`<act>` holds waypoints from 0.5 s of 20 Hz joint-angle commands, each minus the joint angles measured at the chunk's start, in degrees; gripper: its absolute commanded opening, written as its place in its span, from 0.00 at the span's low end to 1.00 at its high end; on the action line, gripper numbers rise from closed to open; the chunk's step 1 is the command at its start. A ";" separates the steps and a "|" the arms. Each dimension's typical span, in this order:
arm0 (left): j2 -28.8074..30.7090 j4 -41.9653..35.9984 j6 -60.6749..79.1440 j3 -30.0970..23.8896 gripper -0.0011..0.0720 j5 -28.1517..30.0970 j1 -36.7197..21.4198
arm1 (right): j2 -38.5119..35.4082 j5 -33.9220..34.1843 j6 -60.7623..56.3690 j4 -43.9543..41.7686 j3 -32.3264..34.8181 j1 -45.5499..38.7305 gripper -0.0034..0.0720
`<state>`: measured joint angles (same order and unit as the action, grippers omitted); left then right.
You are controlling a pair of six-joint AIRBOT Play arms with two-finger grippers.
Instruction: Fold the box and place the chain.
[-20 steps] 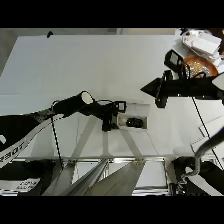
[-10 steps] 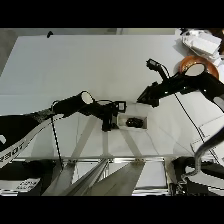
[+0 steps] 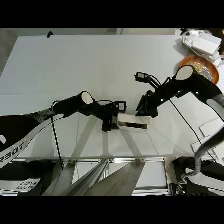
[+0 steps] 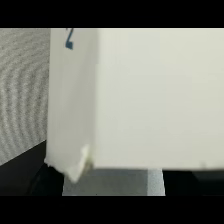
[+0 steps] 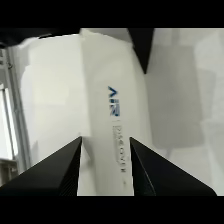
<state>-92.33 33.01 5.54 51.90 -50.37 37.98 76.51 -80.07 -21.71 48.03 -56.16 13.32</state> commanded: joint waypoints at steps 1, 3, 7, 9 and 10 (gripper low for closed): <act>0.02 0.00 0.00 0.02 0.20 0.00 -0.02 | -2.38 -0.90 -0.92 1.42 -0.02 2.56 0.54; 0.02 0.00 0.00 0.02 0.20 0.00 -0.02 | -3.30 -0.87 -0.96 3.43 -0.02 3.78 0.62; 0.02 0.00 0.00 0.02 0.20 0.00 -0.02 | -3.89 2.40 -1.44 13.38 0.00 6.03 0.62; 0.02 0.00 0.00 0.02 0.20 0.00 -0.02 | -3.87 4.22 -4.00 16.37 0.00 7.06 0.58; 0.02 0.00 0.00 0.02 0.20 0.00 -0.02 | -3.89 4.35 -4.02 16.70 0.00 7.34 0.52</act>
